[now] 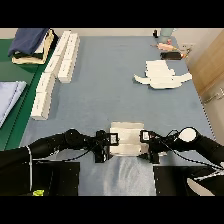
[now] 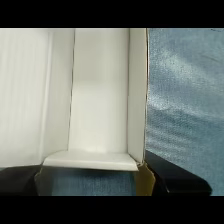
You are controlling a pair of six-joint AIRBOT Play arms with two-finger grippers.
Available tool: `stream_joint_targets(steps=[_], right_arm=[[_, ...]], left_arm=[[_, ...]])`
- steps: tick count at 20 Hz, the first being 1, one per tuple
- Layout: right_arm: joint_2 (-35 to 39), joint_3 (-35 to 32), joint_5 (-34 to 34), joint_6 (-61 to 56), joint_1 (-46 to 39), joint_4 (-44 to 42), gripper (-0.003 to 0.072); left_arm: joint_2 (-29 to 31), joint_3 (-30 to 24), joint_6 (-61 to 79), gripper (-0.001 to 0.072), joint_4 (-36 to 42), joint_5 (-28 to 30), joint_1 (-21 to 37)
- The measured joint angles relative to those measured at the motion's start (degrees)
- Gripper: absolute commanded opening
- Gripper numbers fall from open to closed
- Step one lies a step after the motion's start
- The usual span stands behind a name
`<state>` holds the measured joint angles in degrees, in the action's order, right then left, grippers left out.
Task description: Fold the box.
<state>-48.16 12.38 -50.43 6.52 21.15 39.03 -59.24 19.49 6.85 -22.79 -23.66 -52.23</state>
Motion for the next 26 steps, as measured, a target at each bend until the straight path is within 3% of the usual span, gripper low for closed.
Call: stream_joint_targets(steps=[12,13,14,15,26], right_arm=[[0.0,0.0,0.0,0.0,0.0,0.0,0.0592],[0.0,0.0,0.0,0.0,0.0,0.0,0.0592],[0.0,0.0,0.0,0.0,0.0,0.0,0.0592],[0.0,0.0,0.0,0.0,0.0,0.0,0.0592],[0.0,0.0,0.0,0.0,0.0,0.0,0.0592]], left_arm=[[-0.5,0.5,-0.1,0.0693,0.7,-0.8,0.0],[-0.6,0.6,-0.2,0.0635,0.8,-0.9,0.0],[-0.7,0.6,-0.2,0.049,0.9,-1.0,0.0],[-0.7,0.7,-0.2,0.046,0.9,-1.2,0.0],[-0.9,0.8,-0.2,0.0462,1.0,-1.8,0.1]])
